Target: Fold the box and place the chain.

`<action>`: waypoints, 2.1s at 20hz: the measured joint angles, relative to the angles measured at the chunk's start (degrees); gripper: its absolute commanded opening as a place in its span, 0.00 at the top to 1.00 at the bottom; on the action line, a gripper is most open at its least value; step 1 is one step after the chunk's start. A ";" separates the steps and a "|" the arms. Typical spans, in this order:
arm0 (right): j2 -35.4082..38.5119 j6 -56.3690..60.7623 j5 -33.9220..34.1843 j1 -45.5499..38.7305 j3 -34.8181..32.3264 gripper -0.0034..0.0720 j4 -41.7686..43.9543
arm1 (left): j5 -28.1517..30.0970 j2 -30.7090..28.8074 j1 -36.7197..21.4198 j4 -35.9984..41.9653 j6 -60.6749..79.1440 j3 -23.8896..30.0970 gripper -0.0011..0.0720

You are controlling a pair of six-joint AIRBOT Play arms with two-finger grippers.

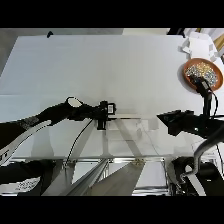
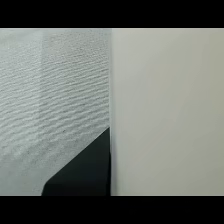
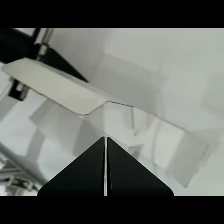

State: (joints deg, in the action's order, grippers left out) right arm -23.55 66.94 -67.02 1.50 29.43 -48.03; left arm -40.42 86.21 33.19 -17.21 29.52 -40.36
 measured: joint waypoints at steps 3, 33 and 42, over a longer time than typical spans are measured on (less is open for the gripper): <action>0.00 -0.79 -1.29 0.02 0.00 0.93 2.36 | -0.04 0.00 0.00 0.00 0.00 0.00 0.97; -8.55 -30.42 34.36 36.85 -20.33 0.02 -26.97 | -0.11 0.00 0.02 0.00 0.00 0.00 0.97; -10.23 -28.15 42.05 45.62 -22.40 0.02 -26.58 | -0.11 0.00 0.02 0.00 0.00 0.00 0.97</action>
State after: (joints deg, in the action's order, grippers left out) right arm -33.78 38.79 -24.97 47.11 7.03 -74.61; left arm -40.53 86.21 33.21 -17.21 29.52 -40.36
